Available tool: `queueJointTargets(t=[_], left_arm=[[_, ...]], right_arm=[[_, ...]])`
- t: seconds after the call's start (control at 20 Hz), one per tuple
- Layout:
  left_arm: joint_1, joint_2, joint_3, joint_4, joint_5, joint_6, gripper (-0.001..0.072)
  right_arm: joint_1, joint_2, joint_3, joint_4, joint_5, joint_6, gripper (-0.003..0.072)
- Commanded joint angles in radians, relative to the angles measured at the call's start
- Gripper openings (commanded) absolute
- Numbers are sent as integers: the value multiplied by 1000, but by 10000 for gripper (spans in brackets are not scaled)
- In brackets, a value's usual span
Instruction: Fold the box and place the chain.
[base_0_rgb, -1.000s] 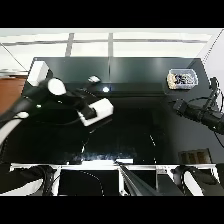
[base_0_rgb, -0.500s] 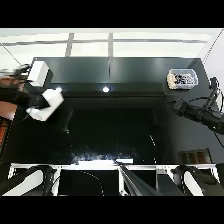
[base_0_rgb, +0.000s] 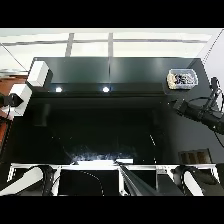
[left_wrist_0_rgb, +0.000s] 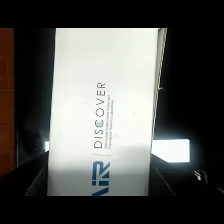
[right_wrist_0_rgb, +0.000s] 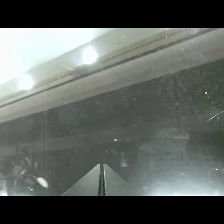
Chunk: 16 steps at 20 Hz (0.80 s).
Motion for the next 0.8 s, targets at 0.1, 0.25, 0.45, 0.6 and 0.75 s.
queueJointTargets(t=[0.1,0.25,0.45,0.6,0.75], left_arm=[[-35,-146,-3,-95,152,52,411],[-66,-193,-3,-105,197,46,513],[-97,-174,25,-45,161,44,720],[-109,-87,86,-50,85,-2,720],[-119,69,116,-78,84,-145,712]], right_arm=[[0,1,1,0,-6,0,40],[0,1,1,3,-3,1,40],[0,1,1,5,10,1,40],[0,1,1,10,14,1,40],[0,1,10,-3,17,-6,41]])
